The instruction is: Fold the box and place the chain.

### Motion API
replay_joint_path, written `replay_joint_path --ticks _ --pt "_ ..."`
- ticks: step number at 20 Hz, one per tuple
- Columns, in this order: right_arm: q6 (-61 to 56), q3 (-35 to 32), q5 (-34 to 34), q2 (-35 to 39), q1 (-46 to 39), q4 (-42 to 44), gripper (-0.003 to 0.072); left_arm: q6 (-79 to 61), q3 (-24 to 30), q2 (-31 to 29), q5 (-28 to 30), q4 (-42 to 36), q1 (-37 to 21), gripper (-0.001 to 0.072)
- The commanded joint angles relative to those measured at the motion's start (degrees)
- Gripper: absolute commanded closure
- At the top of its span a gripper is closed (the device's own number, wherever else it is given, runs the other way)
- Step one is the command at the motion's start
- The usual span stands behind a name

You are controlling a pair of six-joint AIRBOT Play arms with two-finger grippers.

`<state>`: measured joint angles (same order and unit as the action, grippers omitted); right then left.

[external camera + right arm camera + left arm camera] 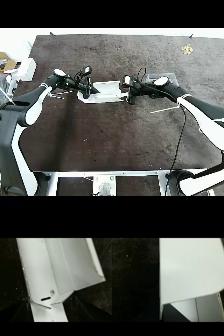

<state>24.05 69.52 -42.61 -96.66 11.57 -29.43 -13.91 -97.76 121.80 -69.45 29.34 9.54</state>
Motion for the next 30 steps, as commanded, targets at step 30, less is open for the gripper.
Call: replay_joint_path --ticks 30 --pt "-11.67 27.04 -27.54 -24.15 -1.62 -3.34 0.0072 0.00 0.02 0.04 0.00 0.02 0.00 0.0699"
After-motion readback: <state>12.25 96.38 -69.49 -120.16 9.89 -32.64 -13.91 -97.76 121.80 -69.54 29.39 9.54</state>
